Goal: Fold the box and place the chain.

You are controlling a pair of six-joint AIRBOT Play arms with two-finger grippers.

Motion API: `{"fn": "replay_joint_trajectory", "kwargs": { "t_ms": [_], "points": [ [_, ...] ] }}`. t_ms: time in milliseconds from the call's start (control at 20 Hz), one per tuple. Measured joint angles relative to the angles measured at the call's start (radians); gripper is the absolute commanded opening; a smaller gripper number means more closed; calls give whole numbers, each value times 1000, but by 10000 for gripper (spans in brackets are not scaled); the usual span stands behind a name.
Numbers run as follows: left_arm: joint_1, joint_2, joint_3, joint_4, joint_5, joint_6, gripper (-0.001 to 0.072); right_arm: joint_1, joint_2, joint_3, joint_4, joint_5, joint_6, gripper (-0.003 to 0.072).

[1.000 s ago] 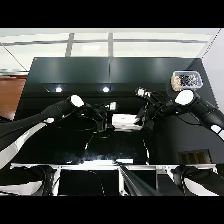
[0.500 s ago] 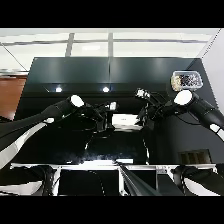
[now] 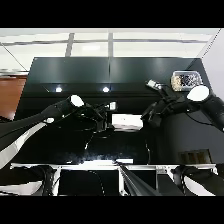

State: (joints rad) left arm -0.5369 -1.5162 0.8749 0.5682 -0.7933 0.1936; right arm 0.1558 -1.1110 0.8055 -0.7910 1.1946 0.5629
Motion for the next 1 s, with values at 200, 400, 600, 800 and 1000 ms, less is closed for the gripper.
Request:
{"fn": "replay_joint_trajectory", "kwargs": {
  "t_ms": [200, 400, 600, 800, 1000],
  "points": [
    [0, 0, 0, 0, 0, 0, 396, -70, 10, -132, 226, 22, 81, 12],
    [0, 0, 0, 0, 0, 0, 396, -47, -23, -214, 418, -82, 124, 12],
    [0, 0, 0, 0, 0, 0, 396, -13, -82, -236, 481, -169, 153, 12],
    [0, 0, 0, 0, 0, 0, 396, -1, -123, -242, 455, -210, 206, 12],
    [0, 0, 0, 0, 0, 0, 396, 3, -134, -244, 410, -227, 233, 12]
  ]
}}
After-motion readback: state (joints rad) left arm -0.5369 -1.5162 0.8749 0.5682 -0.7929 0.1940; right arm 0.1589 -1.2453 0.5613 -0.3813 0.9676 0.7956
